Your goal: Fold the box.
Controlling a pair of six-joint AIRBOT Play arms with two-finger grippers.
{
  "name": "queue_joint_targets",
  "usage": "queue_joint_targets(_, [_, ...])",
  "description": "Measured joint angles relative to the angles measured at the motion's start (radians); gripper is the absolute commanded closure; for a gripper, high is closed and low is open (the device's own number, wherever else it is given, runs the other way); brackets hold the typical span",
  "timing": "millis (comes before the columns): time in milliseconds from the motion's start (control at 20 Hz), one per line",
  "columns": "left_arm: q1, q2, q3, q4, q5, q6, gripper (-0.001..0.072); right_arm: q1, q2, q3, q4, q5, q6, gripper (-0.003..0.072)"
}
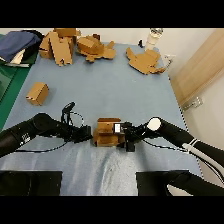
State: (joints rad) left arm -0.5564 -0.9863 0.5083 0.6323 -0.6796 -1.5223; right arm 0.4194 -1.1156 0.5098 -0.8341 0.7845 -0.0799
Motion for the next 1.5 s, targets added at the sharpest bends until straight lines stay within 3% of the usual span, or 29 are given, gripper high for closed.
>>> queue_joint_targets(100, [-0.008,0.008,0.013,0.005,-0.005,-0.004,0.0512,0.000,0.000,0.000,0.000,0.000,0.000,0.0164])
queue_joint_targets(150, [-0.011,0.014,0.023,0.007,-0.008,0.002,0.0386,0.000,0.000,0.000,0.000,0.000,0.000,0.0164])
queue_joint_targets(200, [-0.013,0.022,0.032,0.007,-0.009,0.009,0.0333,0.000,0.000,0.000,0.000,0.000,0.000,0.0164])
queue_joint_targets(650, [-0.024,0.014,0.060,0.037,-0.025,-0.014,0.0336,0.000,0.000,0.000,0.000,0.000,0.000,0.0165])
queue_joint_targets(850, [-0.093,-0.004,0.069,0.100,0.014,-0.124,0.0337,0.000,0.000,0.000,0.000,0.000,0.000,0.0164])
queue_joint_targets(1150, [-0.223,-0.035,0.132,0.364,0.058,-0.440,0.0344,0.000,0.000,0.000,0.000,0.000,0.000,0.0164])
queue_joint_targets(1500, [-0.346,-0.137,0.286,0.740,-0.093,-0.861,0.0347,0.000,0.000,0.000,0.000,0.000,0.000,0.0164])
